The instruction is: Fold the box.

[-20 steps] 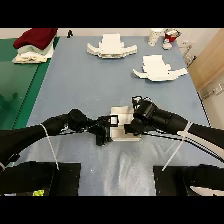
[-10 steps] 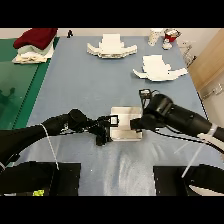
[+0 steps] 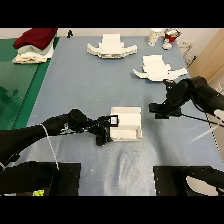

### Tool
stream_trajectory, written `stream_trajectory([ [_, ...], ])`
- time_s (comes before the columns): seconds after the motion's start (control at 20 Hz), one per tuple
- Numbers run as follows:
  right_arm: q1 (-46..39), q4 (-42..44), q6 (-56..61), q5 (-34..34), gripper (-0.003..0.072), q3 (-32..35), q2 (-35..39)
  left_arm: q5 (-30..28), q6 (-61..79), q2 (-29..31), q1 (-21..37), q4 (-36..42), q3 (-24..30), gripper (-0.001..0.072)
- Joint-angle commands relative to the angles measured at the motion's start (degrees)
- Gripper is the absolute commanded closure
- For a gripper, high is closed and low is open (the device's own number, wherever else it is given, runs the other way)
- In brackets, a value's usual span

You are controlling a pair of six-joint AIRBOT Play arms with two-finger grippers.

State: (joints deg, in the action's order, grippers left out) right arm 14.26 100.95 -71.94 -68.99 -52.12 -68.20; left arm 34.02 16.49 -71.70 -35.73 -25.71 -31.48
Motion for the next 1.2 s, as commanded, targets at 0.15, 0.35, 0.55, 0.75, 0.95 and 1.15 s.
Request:
stream_trajectory([
  [0.15,-16.87,49.16,-39.23,-10.60,0.0683,-1.53,-20.65,0.04,-0.02,-0.02,0.00,0.00,-0.07,0.0190],
  [0.35,-14.03,49.46,-47.23,-16.24,0.0683,-3.80,-22.71,0.02,-0.02,-0.02,0.00,0.00,-0.07,0.0189],
  [0.55,-9.66,43.80,-53.72,-18.43,0.0683,-3.85,-18.93,0.02,-0.02,-0.02,0.00,0.00,-0.07,0.0189],
  [0.75,-2.93,35.23,-55.49,-7.19,0.0683,0.39,-9.16,0.02,-0.02,-0.02,0.00,0.00,-0.07,0.0190],
  [0.95,4.44,32.04,-59.69,9.18,0.0683,8.92,3.52,0.02,-0.02,-0.02,0.00,0.00,-0.07,0.0190],
  [1.15,11.28,29.83,-64.39,24.96,0.0683,19.26,13.79,0.02,-0.02,-0.02,-0.02,0.00,-0.07,0.0189],
])
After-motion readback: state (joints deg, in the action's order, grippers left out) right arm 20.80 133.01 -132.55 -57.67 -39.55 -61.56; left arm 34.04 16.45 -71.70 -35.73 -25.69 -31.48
